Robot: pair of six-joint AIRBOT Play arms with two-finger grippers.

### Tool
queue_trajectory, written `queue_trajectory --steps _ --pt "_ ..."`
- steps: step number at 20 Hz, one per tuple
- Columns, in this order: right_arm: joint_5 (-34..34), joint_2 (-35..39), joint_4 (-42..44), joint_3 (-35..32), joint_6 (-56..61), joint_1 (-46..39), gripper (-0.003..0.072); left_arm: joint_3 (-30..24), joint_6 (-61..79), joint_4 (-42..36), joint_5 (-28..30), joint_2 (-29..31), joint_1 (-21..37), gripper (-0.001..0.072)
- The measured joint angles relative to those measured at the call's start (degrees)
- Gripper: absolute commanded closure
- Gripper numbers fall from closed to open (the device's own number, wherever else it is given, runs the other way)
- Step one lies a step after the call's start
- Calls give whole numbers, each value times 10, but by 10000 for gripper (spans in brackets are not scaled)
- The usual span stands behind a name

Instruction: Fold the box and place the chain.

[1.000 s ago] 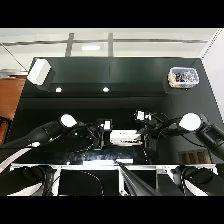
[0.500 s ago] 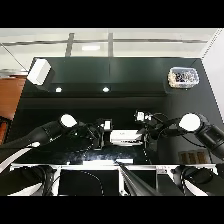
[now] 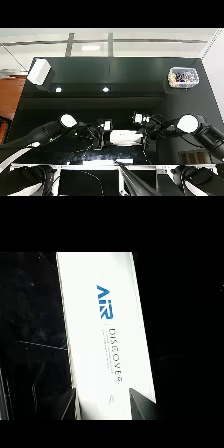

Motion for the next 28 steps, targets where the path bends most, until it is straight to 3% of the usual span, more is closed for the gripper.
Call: queue_trajectory --steps 14,19,20,21,22,25,28 --pt "-13 0 -19 -5 40 12 288 0 -1 0 0 0 0 311" --pt "37 4 -25 34 115 7 289 0 -2 0 0 0 0 311" --pt "51 6 -25 44 134 2 344 0 -2 0 0 0 0 311" --pt "63 8 -24 53 157 -5 582 0 -2 0 0 0 0 311" --pt "79 10 -22 59 183 -12 634 0 -2 0 0 0 0 311" --pt "94 12 8 62 271 -45 639 0 -2 -1 0 0 0 311" --pt "95 4 96 30 323 -80 639 0 -2 0 0 0 0 311"
